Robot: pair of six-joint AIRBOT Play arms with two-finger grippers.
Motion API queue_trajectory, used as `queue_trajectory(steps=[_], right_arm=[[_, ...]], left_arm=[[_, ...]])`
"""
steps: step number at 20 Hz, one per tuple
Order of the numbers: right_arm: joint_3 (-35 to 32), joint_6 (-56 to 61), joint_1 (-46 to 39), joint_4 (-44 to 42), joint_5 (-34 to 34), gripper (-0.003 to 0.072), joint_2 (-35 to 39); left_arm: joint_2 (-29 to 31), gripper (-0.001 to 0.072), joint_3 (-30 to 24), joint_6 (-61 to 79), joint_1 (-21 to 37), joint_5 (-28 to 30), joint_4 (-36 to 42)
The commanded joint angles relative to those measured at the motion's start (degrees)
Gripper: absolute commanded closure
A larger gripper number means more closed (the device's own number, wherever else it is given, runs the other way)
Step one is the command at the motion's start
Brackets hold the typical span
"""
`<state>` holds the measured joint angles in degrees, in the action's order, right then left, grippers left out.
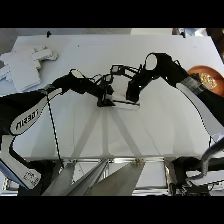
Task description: Fold the box and place the chain.
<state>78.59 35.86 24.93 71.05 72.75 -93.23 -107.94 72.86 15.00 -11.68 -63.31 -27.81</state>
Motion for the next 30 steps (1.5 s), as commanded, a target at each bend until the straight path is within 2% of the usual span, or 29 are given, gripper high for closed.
queue_trajectory(steps=[1, 5, 6, 9, 12, 16, 17, 19, 20, 23, 30], right_arm=[[-0.04, 3.06, 0.00, 4.74, -0.57, 0.0413, -0.04], [-0.04, 4.68, 0.00, 5.73, -0.81, 0.0412, -0.04], [-0.04, 4.68, 0.00, 5.68, -0.70, 0.0383, -0.04], [-0.04, 4.68, 0.00, 5.73, -0.11, 0.0370, -0.04], [-0.04, 4.68, 0.00, 5.14, 0.17, 0.0294, -0.02], [-0.02, 4.68, 0.00, 5.05, 0.11, 0.0276, 0.98], [-0.02, 4.68, 0.00, 4.72, 0.09, 0.0224, 1.29], [-0.02, 4.61, 0.00, 2.69, 0.09, 0.0182, 1.70], [-0.02, 4.61, 0.00, 1.29, 0.09, 0.0136, 1.75], [-0.02, 4.37, 0.00, -2.56, 0.15, 0.0102, 1.81], [-0.02, 5.07, -0.15, -2.89, 1.25, 0.0122, 4.50]], left_arm=[[0.02, 0.0143, 0.04, 0.02, 0.04, 0.09, -0.07], [0.02, 0.0143, 0.04, 0.00, 0.04, 0.09, -0.07], [0.02, 0.0143, 0.04, 0.02, 0.04, 0.09, -0.09], [0.02, 0.0143, 0.04, 0.02, 0.04, 0.09, -0.07], [0.02, 0.0143, 0.04, 0.02, 0.04, 0.09, -0.07], [0.02, 0.0143, 0.04, 0.02, 0.04, 0.09, -0.07], [0.02, 0.0143, 0.04, 0.02, 0.04, 0.09, -0.07], [0.02, 0.0143, 0.04, 0.00, 0.04, 0.09, -0.07], [0.02, 0.0143, 0.04, 0.02, 0.04, 0.09, -0.07], [0.02, 0.0143, 0.04, 0.02, 0.04, 0.09, -0.07], [0.02, 0.0143, 0.04, 0.02, 0.04, 0.09, -0.07]])
